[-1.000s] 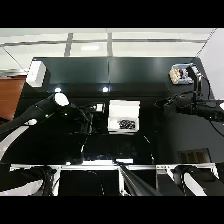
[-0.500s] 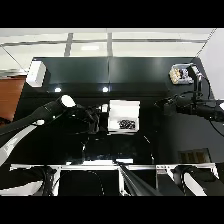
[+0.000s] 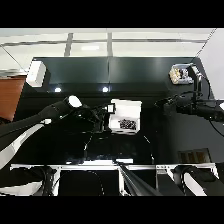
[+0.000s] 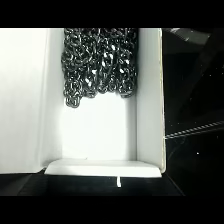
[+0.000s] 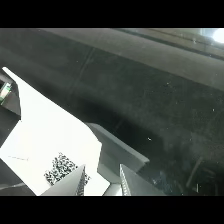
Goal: Fold the box and place the chain.
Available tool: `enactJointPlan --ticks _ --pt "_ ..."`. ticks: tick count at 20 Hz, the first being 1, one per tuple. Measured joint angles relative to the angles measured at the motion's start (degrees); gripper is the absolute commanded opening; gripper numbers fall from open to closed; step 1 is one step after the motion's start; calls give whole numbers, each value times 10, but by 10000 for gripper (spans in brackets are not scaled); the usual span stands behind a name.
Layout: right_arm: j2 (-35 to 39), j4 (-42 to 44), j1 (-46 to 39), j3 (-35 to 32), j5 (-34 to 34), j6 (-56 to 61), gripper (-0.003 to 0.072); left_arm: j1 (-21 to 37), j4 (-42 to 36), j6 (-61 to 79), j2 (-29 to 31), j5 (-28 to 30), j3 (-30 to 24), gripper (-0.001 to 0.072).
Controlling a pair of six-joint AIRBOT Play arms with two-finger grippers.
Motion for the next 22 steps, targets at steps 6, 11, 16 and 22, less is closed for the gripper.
enactJointPlan --ticks 6,11,16,22 --pt "-12 0 7 -3 -32 33 618 -7 -1 -7 -3 0 6 474" --pt "-98 34 44 16 -126 86 608 -9 -4 -37 -3 17 7 474" --pt "-224 60 87 71 -165 86 609 -10 -14 -45 -3 28 7 474" --pt "-251 42 108 112 -29 -114 609 -10 -17 -47 -3 30 7 474"
